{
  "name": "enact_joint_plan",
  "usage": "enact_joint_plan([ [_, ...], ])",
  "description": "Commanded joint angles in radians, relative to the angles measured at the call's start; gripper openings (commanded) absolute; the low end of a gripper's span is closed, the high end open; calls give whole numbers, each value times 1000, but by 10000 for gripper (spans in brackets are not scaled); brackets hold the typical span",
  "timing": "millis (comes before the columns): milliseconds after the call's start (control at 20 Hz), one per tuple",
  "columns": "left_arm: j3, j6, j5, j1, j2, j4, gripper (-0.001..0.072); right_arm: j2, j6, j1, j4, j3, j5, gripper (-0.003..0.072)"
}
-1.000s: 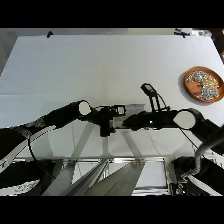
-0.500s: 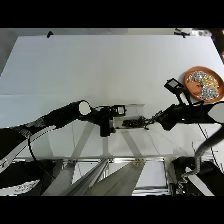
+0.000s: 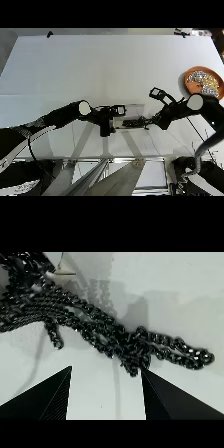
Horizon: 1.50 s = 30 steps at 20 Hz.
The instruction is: Fold the box and place the chain.
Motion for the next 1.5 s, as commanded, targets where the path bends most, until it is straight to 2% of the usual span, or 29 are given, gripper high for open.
enact_joint_plan([
  [0,0,0,0,0,1,0,316,-95,74,35,-32,1,-80,483],
  [150,0,0,0,0,1,0,316,-121,143,35,-63,1,-127,470],
  [350,0,0,0,0,1,0,316,-156,176,35,-76,0,-129,436],
  [550,0,0,0,0,1,0,316,-156,208,35,-74,0,-129,197],
  [650,0,0,0,0,1,0,316,-156,228,35,-73,0,-120,31],
  [700,0,0,0,0,1,0,316,-156,228,35,-73,0,-105,9],
  [950,0,0,0,0,1,0,316,-89,257,35,-71,0,-64,8],
  [1250,0,0,0,0,1,0,316,179,280,35,-64,0,-21,8],
  [1450,0,0,0,0,1,0,316,360,279,35,31,0,-2,8],
])
